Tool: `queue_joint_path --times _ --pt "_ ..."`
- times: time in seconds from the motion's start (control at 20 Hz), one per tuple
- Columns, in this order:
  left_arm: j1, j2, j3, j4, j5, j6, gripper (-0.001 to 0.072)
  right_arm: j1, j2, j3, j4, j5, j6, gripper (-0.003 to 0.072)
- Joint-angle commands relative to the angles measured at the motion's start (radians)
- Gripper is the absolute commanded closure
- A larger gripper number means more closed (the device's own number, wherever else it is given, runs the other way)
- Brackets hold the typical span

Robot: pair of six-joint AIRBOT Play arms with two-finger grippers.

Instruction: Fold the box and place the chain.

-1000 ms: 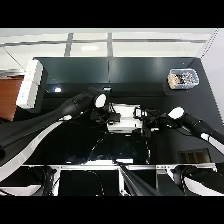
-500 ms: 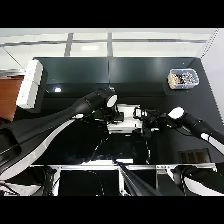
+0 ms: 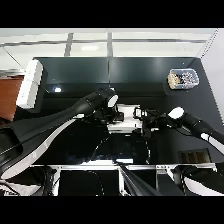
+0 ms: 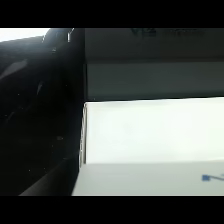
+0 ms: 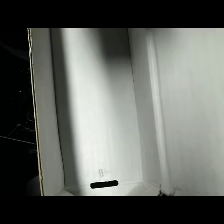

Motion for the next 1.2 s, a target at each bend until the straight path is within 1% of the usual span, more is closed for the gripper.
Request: queue_joint_path --times 0.0,0.05,0.1,0.4,0.45,0.5,0.55,0.7,0.75,0.8,0.85,0.9,1.15 --pt "0.000 -0.005 0.001 -0.002 0.005 -0.001 0.0492 0.000 0.000 0.001 0.000 0.000 0.000 0.0499" --pt "0.000 -0.005 0.001 -0.002 0.003 -0.001 0.0541 0.000 0.000 0.001 0.000 0.000 0.000 0.0499" --pt "0.000 -0.005 0.001 -0.002 0.002 0.000 0.0687 0.000 0.000 0.001 0.000 0.000 0.000 0.0499" --pt "0.000 -0.005 0.002 -0.013 0.003 -0.002 0.0679 0.000 0.000 0.001 0.000 0.000 0.000 0.0498" --pt "0.000 -0.004 0.002 -0.018 0.003 -0.002 0.0574 0.000 0.000 0.001 0.000 0.000 0.000 0.0499" --pt "0.000 -0.004 0.002 -0.018 0.002 -0.002 0.0391 0.000 0.000 0.001 0.000 0.000 0.000 0.0499" --pt "0.000 -0.004 0.002 -0.018 0.001 -0.003 0.0331 0.000 0.000 0.001 0.000 0.000 0.000 0.0499" --pt "0.000 -0.004 0.002 -0.016 0.003 -0.025 0.0332 0.000 0.000 0.001 0.000 0.000 0.000 0.0499" --pt "0.000 -0.004 0.002 -0.016 0.005 -0.025 0.0344 0.000 0.000 0.001 0.000 0.000 0.000 0.0499" --pt "0.000 -0.004 0.002 -0.014 0.005 -0.025 0.0407 0.000 0.000 0.001 0.000 0.000 0.000 0.0499" --pt "0.000 -0.004 0.002 -0.012 0.005 -0.025 0.0600 0.000 0.000 0.001 0.000 0.000 0.000 0.0498" --pt "0.000 -0.004 0.002 -0.012 0.005 -0.024 0.0688 0.000 0.000 0.001 0.000 0.000 0.000 0.0499" --pt "0.000 -0.004 0.002 -0.012 0.008 -0.024 0.0687 0.000 0.000 0.001 0.000 0.000 0.000 0.0498"
